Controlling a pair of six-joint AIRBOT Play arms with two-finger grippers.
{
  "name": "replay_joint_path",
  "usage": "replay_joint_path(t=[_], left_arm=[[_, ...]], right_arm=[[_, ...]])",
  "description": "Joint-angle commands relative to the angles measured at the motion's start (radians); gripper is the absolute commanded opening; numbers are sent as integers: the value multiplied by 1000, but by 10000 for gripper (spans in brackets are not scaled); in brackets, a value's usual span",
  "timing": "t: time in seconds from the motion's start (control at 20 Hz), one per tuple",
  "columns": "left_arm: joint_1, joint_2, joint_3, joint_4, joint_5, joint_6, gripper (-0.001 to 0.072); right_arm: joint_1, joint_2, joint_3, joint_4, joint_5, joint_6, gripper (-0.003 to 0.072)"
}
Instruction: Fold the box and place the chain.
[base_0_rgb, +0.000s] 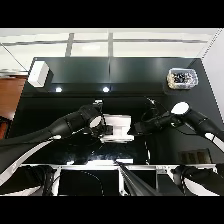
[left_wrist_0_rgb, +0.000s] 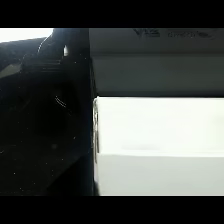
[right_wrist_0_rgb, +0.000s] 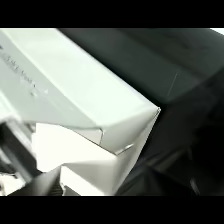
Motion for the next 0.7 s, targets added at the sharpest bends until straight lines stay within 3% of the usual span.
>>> replay_joint_path(t=[0.0, 0.15, 0.5, 0.55, 0.65], left_arm=[[1, -1, 0, 5, 6, 1, 27], [1, -1, 0, 12, 6, 2, 27], [1, -1, 0, 27, 6, 2, 27], [1, -1, 0, 27, 6, 2, 26], [1, -1, 0, 29, 6, 2, 27]], right_arm=[[130, 0, 61, -183, -103, 255, 470], [226, 0, 110, -381, -144, 488, 470], [343, -5, 175, -592, -144, 818, 467], [362, -6, 186, -633, -138, 865, 386], [404, -16, 210, -699, -112, 952, 353]])
